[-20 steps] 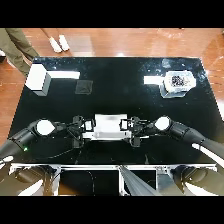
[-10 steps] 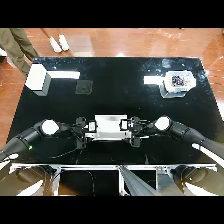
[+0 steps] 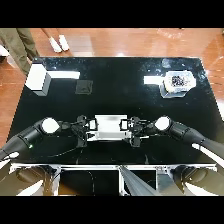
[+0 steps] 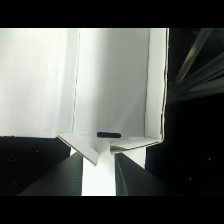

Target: Fold the box and place the chain.

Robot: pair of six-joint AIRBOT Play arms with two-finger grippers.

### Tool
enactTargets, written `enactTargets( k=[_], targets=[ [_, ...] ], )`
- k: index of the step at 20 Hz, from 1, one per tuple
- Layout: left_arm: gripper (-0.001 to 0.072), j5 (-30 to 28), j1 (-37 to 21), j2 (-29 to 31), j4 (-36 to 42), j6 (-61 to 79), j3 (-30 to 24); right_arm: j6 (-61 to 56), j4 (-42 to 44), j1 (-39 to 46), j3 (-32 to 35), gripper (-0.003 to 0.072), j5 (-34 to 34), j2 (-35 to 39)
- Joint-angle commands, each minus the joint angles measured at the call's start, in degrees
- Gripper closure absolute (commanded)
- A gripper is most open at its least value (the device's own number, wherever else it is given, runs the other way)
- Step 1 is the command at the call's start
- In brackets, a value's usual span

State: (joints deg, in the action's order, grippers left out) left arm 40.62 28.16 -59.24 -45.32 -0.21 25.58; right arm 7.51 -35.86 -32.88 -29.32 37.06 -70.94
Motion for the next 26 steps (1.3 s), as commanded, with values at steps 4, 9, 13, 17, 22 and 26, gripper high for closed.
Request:
enactTargets(
  k=[4,9,13,17,22,26],
  targets=[
    [0.0417,2.45,0.02,-0.15,4.33,-0.17,0.28,-0.02,0.02,-0.02,-0.02,0.0354,-0.02,0.00],
    [0.0513,1.77,0.09,-1.29,5.77,-0.17,0.28,-0.02,0.02,-0.02,0.00,0.0354,-0.02,0.00],
    [0.0563,-1.20,2.23,-2.71,5.79,-0.17,0.28,-0.02,0.02,-0.02,-0.02,0.0354,-0.02,0.00],
    [0.0575,-3.65,3.85,-3.96,6.71,-0.17,0.28,-0.02,0.02,-0.02,-0.02,0.0354,-0.02,0.00],
    [0.0570,-5.05,3.82,-4.96,11.54,-0.17,0.28,-0.02,0.02,-0.02,-0.02,0.0354,-0.02,0.00],
    [0.0544,-5.05,3.82,-4.96,11.54,-0.17,0.28,-0.02,0.02,-0.02,-0.02,0.0354,-0.02,0.00]
  ],
)
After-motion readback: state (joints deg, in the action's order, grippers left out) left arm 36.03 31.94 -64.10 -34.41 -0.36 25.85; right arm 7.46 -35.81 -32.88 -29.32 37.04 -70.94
